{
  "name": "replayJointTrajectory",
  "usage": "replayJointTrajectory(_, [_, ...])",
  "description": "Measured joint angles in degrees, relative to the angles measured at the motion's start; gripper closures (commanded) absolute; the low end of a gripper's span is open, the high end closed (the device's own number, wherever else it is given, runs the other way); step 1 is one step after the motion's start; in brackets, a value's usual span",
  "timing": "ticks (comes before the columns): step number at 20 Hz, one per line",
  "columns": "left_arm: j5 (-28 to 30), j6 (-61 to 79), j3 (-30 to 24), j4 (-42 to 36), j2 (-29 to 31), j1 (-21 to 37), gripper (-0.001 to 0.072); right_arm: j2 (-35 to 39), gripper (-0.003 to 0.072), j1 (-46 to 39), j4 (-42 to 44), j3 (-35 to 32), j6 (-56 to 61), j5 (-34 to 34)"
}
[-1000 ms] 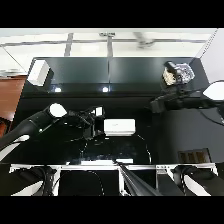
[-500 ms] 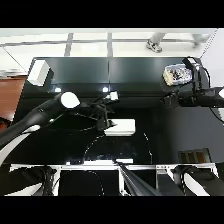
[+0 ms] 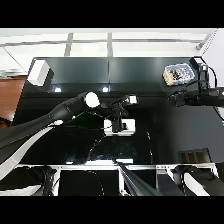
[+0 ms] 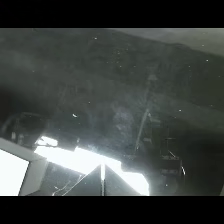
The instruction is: Fold the box and place the chain.
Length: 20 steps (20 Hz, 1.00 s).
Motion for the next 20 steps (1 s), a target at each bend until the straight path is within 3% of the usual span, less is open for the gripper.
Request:
replayJointTrajectory(13, [-3.3,-7.9,0.7,6.3,-0.4,-1.1,0.0002,0.0,0.0668,-0.2,0.1,-1.3,0.1,-0.1])
replayJointTrajectory(19, [-4.0,-17.9,2.1,18.7,-0.6,-5.3,0.0007,0.0,0.0669,-0.2,0.2,-1.9,0.3,0.0])
replayJointTrajectory(20, [-4.6,-19.4,2.2,21.4,-0.5,-6.1,0.0076,0.0,0.0668,-0.2,0.3,-1.9,0.4,-0.1])
